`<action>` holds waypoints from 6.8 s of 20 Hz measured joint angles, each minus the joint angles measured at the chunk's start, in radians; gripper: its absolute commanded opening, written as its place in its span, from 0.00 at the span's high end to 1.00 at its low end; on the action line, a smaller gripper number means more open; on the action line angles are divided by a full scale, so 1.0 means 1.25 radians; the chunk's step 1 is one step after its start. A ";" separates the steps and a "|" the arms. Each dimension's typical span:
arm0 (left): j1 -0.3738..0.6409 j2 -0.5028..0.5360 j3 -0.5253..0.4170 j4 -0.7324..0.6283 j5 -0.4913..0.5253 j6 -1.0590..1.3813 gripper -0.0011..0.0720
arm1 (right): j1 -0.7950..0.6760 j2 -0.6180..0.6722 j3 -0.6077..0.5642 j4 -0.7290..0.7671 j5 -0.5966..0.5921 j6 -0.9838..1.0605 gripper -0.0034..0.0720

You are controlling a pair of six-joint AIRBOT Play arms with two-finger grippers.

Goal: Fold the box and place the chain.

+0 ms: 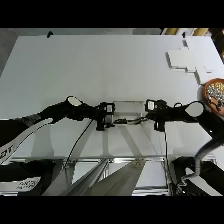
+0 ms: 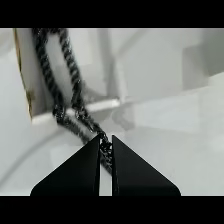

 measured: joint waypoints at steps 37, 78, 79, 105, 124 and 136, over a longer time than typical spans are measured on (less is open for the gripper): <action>0.000 0.000 0.000 0.000 0.000 0.000 0.97 | -0.063 -0.108 0.063 -0.081 0.121 -0.074 0.70; 0.000 0.000 0.000 0.000 0.000 0.000 0.97 | 0.284 -0.029 0.065 0.197 -0.163 0.049 0.63; 0.000 0.000 0.000 0.000 0.000 0.000 0.97 | 0.281 -0.023 0.065 0.182 -0.161 0.049 0.64; 0.000 0.000 0.000 0.000 0.000 0.000 0.97 | -0.109 -0.164 0.065 0.060 0.131 -0.188 0.75; 0.000 0.000 0.000 0.000 0.000 0.000 0.97 | -0.068 -0.201 0.065 0.096 0.108 -0.203 0.94; 0.000 0.000 0.000 0.000 0.000 0.000 0.97 | -0.068 -0.033 0.064 -0.011 0.085 0.135 0.94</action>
